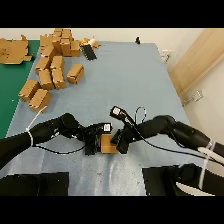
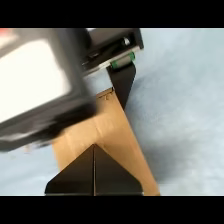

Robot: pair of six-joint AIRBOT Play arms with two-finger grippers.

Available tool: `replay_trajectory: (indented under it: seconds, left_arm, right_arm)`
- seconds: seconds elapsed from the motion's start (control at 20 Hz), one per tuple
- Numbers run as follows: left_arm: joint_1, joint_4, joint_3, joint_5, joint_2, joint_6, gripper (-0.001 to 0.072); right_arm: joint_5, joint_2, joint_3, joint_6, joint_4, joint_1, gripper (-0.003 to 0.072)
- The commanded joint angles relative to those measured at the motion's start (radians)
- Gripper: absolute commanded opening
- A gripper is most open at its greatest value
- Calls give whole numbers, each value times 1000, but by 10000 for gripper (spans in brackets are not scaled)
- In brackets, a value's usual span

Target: Fold the box.

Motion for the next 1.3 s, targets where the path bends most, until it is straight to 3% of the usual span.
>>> replay_trajectory:
  seconds: [0.0,0.15,0.2,0.5,0.75,0.95,1.25]
  left_arm:
    - [1,0,0,0,0,0,409]
    - [1,0,0,0,0,0,408]
    - [1,0,0,0,0,0,408]
    - [1,0,0,0,0,0,408]
    - [1,0,0,0,0,0,409]
    - [1,0,0,1,0,0,409]
    - [1,0,0,0,0,0,408]
  right_arm:
    - [149,101,-40,67,-180,96,6]
    - [138,149,-40,65,-203,97,385]
    - [122,155,-40,64,-204,97,454]
    - [2,156,-41,-14,-261,128,457]
    - [88,163,-51,-8,-520,236,457]
    - [180,192,-97,134,-687,317,457]
    - [212,195,-125,152,-719,352,457]
